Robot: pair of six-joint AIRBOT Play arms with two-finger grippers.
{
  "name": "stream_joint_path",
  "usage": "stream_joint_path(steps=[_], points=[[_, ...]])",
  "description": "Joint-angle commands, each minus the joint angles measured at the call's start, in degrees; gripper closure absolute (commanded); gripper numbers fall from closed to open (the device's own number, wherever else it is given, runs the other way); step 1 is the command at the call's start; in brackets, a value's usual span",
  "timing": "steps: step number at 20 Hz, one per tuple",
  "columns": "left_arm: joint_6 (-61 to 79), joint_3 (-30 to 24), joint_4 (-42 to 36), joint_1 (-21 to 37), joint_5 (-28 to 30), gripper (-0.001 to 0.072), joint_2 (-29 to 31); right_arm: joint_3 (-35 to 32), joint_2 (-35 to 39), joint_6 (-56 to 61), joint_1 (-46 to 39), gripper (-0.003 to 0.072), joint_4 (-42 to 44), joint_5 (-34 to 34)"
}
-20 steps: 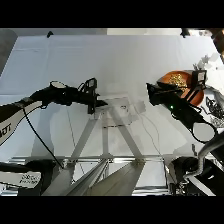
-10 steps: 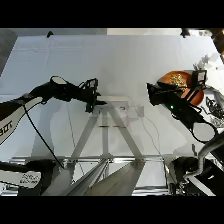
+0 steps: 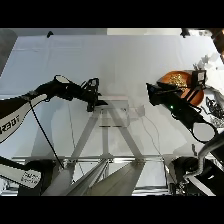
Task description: Fold the box and place the chain.
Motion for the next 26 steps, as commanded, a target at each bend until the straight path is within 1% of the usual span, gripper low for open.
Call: stream_joint_path(steps=[1,4,6,8,9,11,13,15,17,21,23,25,26], points=[[-0.04,0.11,0.5,0.04,0.48,0.0702,-0.5,0.04,0.04,0.0,-0.02,0.017,0.0,0.11],[-0.04,0.11,0.46,-0.04,0.35,0.0702,-0.5,0.04,0.04,-0.04,-0.02,0.0169,-0.11,1.75],[-0.07,0.11,0.46,-0.04,0.35,0.0702,-0.5,0.13,0.07,-0.13,-0.02,0.0168,-4.26,5.73],[-0.07,0.11,0.46,-0.04,0.35,0.0702,-0.5,1.33,0.07,-2.8,-0.02,0.0152,-12.79,14.53],[-0.07,0.11,0.44,-0.04,0.37,0.0702,-0.5,2.01,0.07,-5.38,-0.02,0.0149,-15.28,19.1],[-0.07,0.11,0.44,-0.04,0.35,0.0702,-0.5,2.19,0.04,-13.86,0.42,0.0149,-15.26,24.98],[-0.07,0.11,0.44,-0.04,0.35,0.0702,-0.5,2.19,-0.07,-23.74,2.03,0.0149,-15.3,28.87],[-0.07,0.11,0.44,-0.04,0.35,0.0702,-0.5,2.19,-0.13,-33.14,3.89,0.0148,-15.28,29.73],[-0.07,0.11,0.44,-0.04,0.35,0.0702,-0.5,2.16,-0.13,-39.32,5.33,0.0151,-15.26,29.77],[-0.07,0.11,0.44,-0.04,0.35,0.0702,-0.5,2.1,-1.14,-45.18,7.34,0.016,-14.78,30.51],[-0.07,0.11,0.44,-0.04,0.35,0.0702,-0.5,2.1,-3.56,-48.65,5.84,0.0155,-13.79,33.99],[-0.07,0.11,0.44,-0.04,0.35,0.0702,-0.5,2.12,-7.02,-57.24,0.76,0.0141,-8.02,39.39],[-0.07,0.11,0.44,-0.04,0.35,0.0702,-0.5,2.19,-8.85,-63.76,-2.84,0.0126,-3.65,42.42]])
